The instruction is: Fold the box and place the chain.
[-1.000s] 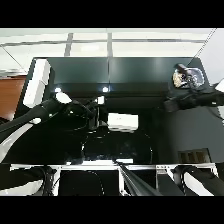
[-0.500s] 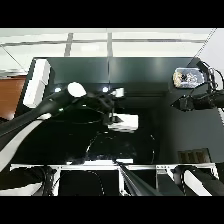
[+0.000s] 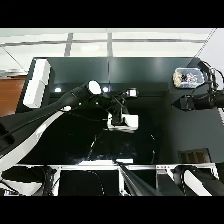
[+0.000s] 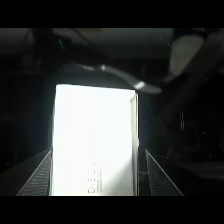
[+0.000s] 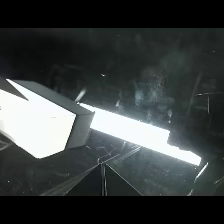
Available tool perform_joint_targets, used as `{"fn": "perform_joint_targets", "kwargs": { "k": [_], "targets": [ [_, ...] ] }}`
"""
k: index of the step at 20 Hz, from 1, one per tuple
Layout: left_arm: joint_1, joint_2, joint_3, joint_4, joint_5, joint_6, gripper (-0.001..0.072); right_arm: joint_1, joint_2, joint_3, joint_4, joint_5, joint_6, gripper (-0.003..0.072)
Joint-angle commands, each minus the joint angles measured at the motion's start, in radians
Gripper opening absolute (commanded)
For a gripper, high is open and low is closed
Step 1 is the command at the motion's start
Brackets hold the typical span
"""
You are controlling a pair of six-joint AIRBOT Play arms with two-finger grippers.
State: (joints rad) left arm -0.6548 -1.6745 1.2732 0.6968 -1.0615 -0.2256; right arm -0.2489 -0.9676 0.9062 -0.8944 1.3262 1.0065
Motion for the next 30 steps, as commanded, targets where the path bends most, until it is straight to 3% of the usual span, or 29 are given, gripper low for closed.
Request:
{"fn": "perform_joint_targets", "kwargs": {
  "k": [1,9,14,15,16,17,18,20,22,27,30],
  "targets": [
    [-0.002,-0.01,0.01,0.035,-0.024,-0.023,0.0715,0.0,0.001,0.0,0.0,-0.005,-0.006,0.0018],
    [-0.04,-0.01,0.01,0.143,-0.034,-0.021,0.0718,0.0,0.001,0.0,0.0,-0.027,-0.009,0.0019],
    [-0.106,-0.026,0.008,0.236,0.071,-0.022,0.0717,0.0,0.001,0.0,0.0,-0.033,-0.009,0.0019],
    [-0.122,-0.027,0.008,0.256,0.079,-0.047,0.0683,0.0,0.001,0.0,0.0,-0.037,-0.009,0.0018],
    [-0.132,-0.018,0.014,0.315,0.082,-0.156,0.0458,0.0,0.001,0.0,0.0,-0.039,-0.009,0.0019],
    [-0.131,0.003,0.018,0.4,0.064,-0.292,0.0368,0.0,0.001,0.0,0.0,-0.039,-0.009,0.0019],
    [-0.115,0.034,0.018,0.492,0.025,-0.421,0.0368,0.0,0.001,0.0,0.0,-0.037,-0.009,0.0019],
    [-0.042,0.108,0.01,0.628,-0.083,-0.648,0.0368,0.0,0.001,0.0,0.0,-0.037,-0.009,0.0019],
    [0.098,0.207,-0.031,0.691,-0.198,-0.806,0.0368,0.0,0.001,0.0,0.0,-0.038,-0.01,0.0019],
    [0.534,0.501,-0.252,0.739,-0.263,-1.089,0.0369,0.0,0.001,0.0,0.0,-0.04,-0.016,0.0019],
    [0.786,0.607,-0.385,0.838,-0.312,-1.161,0.0369,0.0,0.001,0.0,0.0,-0.045,-0.016,0.0019]
  ]
}}
